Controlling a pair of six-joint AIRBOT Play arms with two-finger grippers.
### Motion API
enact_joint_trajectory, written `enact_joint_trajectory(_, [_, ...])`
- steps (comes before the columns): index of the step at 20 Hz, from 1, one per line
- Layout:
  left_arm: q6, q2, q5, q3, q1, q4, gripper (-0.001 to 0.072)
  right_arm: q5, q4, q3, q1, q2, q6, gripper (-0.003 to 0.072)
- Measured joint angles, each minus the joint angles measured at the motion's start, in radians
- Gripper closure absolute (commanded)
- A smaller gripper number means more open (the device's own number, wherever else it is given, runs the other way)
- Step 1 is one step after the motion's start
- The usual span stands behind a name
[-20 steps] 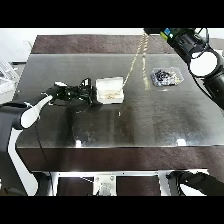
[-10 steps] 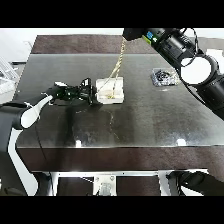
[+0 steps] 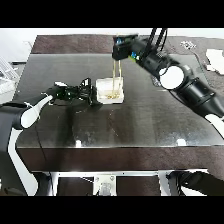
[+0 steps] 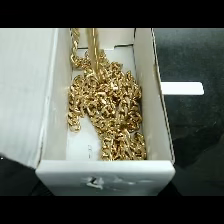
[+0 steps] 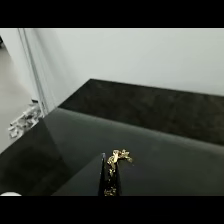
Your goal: Fold the box and place the chain.
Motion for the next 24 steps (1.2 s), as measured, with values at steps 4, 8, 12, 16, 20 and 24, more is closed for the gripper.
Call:
enact_joint_trajectory(4, [0.0, 0.0, 0.0, 0.0, 0.0, 0.0, 0.0293, 0.005, 0.0, -0.143, 0.0, -0.037, 0.068, 0.0682])
enact_joint_trajectory(8, [0.0, 0.0, 0.0, 0.0, 0.0, 0.0, 0.0293, 0.01, 0.014, -0.23, 0.0, -0.137, 0.104, 0.068])
enact_joint_trajectory(12, [0.0, 0.0, 0.0, 0.0, 0.0, 0.0, 0.0293, 0.043, 0.048, -0.256, 0.0, -0.22, 0.117, 0.0281])
enact_joint_trajectory(16, [0.0, 0.0, 0.0, 0.0, 0.0, 0.0, 0.0293, 0.048, 0.061, -0.249, 0.0, -0.228, 0.097, 0.0267])
enact_joint_trajectory(20, [0.0, 0.0, 0.0, 0.0, 0.0, 0.0, 0.0293, 0.053, 0.061, -0.188, -0.008, -0.117, -0.017, 0.0413])
enact_joint_trajectory(24, [0.0, 0.0, 0.0, 0.0, 0.0, 0.0, 0.0293, 0.245, 0.055, -0.067, -0.125, -0.053, -0.216, 0.0412])
